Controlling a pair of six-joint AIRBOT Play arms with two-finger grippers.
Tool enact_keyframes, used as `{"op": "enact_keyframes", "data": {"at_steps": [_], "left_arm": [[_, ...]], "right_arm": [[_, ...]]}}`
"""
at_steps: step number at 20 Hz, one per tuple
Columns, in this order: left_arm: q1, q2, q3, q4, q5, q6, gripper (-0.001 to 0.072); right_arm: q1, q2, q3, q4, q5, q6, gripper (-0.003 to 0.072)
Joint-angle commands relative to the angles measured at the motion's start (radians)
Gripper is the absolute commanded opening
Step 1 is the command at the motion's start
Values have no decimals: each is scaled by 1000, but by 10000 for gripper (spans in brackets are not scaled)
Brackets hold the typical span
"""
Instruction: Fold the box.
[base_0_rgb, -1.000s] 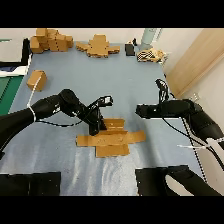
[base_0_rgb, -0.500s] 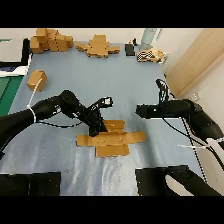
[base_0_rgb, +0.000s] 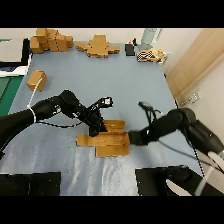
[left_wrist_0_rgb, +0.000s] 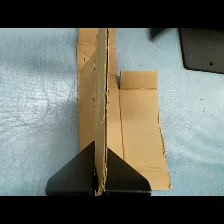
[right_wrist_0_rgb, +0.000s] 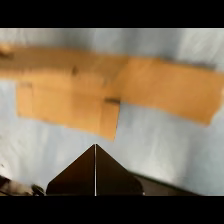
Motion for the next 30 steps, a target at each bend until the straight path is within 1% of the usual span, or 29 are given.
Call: {"op": "enact_keyframes", "data": {"at_steps": [1, 3, 4, 5, 6, 7, 8, 11, 15, 21, 27, 30], "left_arm": [[0, 0, -1, 0, 0, 0, 13], [0, 0, -1, 0, 0, 0, 13], [0, 0, -1, 0, 0, 0, 13], [0, 0, -1, 0, 0, 0, 13], [0, 0, -1, 0, 0, 0, 13], [0, 0, -1, 0, 0, 0, 13], [0, 0, -1, 0, 0, 0, 14], [0, 0, -1, 0, 0, 0, 13], [0, 0, -1, 0, 0, 0, 14], [0, 0, -1, 0, 0, 0, 13], [0, 0, -1, 0, 0, 0, 13], [0, 0, -1, 0, 0, 0, 13]], "right_arm": [[381, 145, -51, -277, 26, 260, 2], [590, 198, -94, -460, 95, 229, 4], [666, 201, -122, -506, 125, 174, 31], [730, 193, -160, -516, 170, 140, 262], [772, 174, -196, -521, 225, 132, 534], [802, 147, -232, -547, 278, 132, 597], [814, 113, -250, -596, 295, 133, 597], [813, 32, -249, -737, 301, 135, 596], [813, -14, -249, -833, 356, 133, 596], [813, -38, -249, -854, 439, 134, 590], [811, -34, -240, -892, 431, 180, 585], [811, -19, -178, -892, 405, 198, 597]]}}
